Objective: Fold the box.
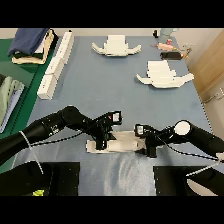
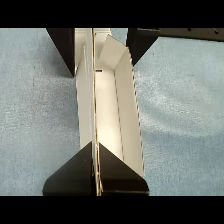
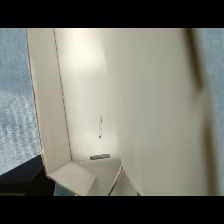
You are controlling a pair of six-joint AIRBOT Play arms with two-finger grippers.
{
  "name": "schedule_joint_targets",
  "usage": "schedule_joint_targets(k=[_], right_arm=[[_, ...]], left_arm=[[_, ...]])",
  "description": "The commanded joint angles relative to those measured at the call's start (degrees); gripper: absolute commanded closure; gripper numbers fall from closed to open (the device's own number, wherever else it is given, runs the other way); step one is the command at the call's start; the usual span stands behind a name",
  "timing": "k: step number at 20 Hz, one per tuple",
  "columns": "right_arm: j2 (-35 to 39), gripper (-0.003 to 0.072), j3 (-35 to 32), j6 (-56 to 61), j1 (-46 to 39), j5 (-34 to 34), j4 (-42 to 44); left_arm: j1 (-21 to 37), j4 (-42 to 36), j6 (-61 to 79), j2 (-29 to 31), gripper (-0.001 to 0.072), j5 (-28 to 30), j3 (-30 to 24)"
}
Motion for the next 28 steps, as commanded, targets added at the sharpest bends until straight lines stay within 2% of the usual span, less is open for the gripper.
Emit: schedule_joint_targets(k=[1, 3, 5, 28], right_arm=[[-0.1, 0.0041, -0.2, 0.0, 0.1, -0.4, -0.3], [-0.1, 0.0044, -0.2, 0.0, 0.2, -0.5, -0.3], [-0.1, 0.0137, -0.4, 0.0, 1.0, -0.8, -0.5], [-0.2, 0.0142, -0.7, 0.0, 2.1, -1.7, -1.2]], left_arm=[[0.1, 0.0, 0.0, 0.0, 0.0695, 0.0, 0.0], [0.1, 0.0, 0.0, 0.0, 0.0695, 0.0, 0.0], [0.0, 0.0, 0.0, 0.0, 0.0695, 0.0, 0.0], [0.1, 0.0, 0.0, 0.0, 0.0694, 0.0, 0.0]])
